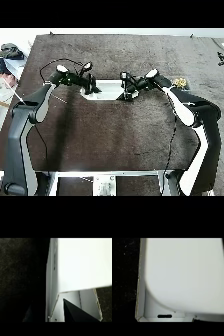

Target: Fold the box and place the chain.

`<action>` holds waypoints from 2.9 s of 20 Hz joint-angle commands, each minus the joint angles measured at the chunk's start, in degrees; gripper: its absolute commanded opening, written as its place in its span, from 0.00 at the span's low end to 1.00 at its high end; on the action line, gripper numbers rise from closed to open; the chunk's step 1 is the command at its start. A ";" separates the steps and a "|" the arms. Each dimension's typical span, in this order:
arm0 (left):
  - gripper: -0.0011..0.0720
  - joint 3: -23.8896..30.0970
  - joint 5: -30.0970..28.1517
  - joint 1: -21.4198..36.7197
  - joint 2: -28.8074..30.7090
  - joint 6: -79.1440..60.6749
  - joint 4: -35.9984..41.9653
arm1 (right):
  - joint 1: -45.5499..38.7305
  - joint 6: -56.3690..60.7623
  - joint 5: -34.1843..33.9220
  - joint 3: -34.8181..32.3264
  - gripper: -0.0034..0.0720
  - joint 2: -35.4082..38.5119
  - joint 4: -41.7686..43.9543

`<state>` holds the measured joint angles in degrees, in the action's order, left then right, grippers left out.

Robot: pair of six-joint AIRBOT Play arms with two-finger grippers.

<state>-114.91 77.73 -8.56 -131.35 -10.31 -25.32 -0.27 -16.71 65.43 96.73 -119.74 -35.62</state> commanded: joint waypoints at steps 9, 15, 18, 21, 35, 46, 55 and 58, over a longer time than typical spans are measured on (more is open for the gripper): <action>0.56 -0.09 9.11 7.82 10.36 7.69 1.25 | -0.04 0.00 0.17 0.07 0.54 -0.02 -0.13; 0.02 1.07 13.70 6.14 13.49 11.82 0.31 | -0.04 0.00 0.17 0.07 0.54 -0.02 -0.13; 0.02 7.82 8.41 5.46 18.53 10.29 -0.11 | -0.04 0.00 0.17 0.07 0.54 -0.02 -0.13; 0.02 20.26 -0.90 4.07 25.73 4.66 0.11 | -0.04 0.00 0.17 0.07 0.54 -0.02 -0.13; 0.03 31.45 -20.76 -5.75 27.12 12.20 2.99 | -0.04 -0.02 0.17 0.07 0.54 -0.02 -0.13; 0.03 20.26 -24.59 -3.48 18.12 12.85 1.77 | -0.04 0.00 0.17 0.07 0.54 -0.02 -0.13; 0.03 20.06 -25.90 -3.48 14.91 13.33 -1.42 | -0.04 0.00 0.17 0.07 0.54 -0.02 -0.13; 0.03 20.04 -26.08 -3.48 14.86 13.29 -1.92 | -0.04 0.00 0.17 0.07 0.54 -0.02 -0.13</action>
<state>-94.80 51.92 -12.08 -116.11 2.90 -25.78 -0.32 -16.64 65.56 96.73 -119.74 -35.68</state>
